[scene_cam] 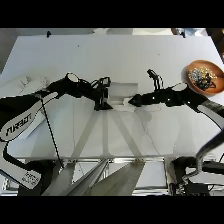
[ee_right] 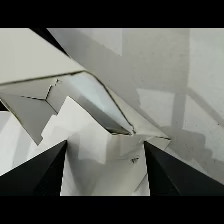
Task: Fold the box and place the chain.
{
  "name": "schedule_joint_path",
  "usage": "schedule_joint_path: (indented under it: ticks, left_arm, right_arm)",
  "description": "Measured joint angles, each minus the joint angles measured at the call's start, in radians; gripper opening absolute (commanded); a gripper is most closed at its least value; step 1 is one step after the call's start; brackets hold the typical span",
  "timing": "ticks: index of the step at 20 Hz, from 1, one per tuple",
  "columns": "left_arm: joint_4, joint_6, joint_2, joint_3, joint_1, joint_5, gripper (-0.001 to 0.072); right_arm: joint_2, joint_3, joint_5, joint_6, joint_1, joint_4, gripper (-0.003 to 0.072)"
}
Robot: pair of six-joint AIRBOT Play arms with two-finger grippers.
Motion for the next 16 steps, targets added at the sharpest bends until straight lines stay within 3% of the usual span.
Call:
schedule_joint_path:
  ticks: [3,10,16]
  left_arm:
    - [-0.002,-0.001,0.0,0.0,0.0,0.0,0.0279]
    - [-0.011,-0.003,0.0,0.0,-0.002,0.011,0.0279]
    - [-0.004,0.0,-0.001,0.0,-0.002,-0.001,0.0279]
  right_arm:
    - [0.0,0.0,-0.018,0.001,0.001,-0.003,0.0468]
    - [0.035,-0.001,-0.103,0.002,-0.012,-0.027,0.0459]
    - [0.047,-0.001,-0.09,0.01,-0.023,-0.023,0.0438]
